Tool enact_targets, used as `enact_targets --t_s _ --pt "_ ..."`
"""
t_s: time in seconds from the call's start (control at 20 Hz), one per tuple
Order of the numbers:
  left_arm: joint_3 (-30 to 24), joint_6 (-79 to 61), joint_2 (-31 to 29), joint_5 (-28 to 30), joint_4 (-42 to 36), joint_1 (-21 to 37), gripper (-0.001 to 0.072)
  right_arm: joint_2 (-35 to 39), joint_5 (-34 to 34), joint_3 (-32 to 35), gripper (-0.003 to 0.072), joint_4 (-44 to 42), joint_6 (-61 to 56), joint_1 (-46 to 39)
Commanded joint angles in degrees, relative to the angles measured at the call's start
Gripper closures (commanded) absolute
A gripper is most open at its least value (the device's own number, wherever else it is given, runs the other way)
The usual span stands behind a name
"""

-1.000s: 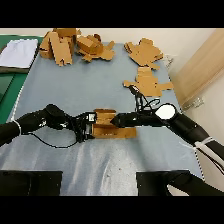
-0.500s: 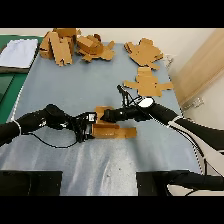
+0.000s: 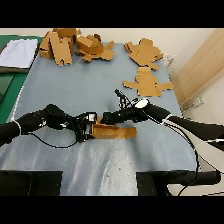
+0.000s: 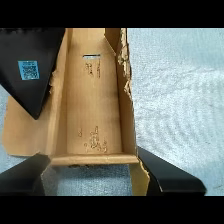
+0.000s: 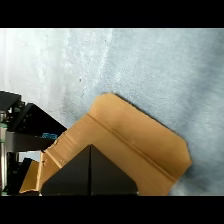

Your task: Fold the box.

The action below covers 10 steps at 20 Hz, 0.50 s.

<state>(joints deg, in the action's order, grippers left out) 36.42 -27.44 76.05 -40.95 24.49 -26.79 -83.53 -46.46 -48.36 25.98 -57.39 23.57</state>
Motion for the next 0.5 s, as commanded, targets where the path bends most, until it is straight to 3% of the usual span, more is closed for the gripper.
enact_targets --t_s 0.0,0.45 --pt "0.04 0.04 0.04 0.02 -0.02 0.02 0.0303 -0.44 1.36 -0.02 0.0683 1.22 0.02 0.0" --pt "0.04 0.04 0.02 0.02 -0.02 0.02 0.0303 1.66 5.99 -0.68 0.0683 1.84 0.87 -3.63"
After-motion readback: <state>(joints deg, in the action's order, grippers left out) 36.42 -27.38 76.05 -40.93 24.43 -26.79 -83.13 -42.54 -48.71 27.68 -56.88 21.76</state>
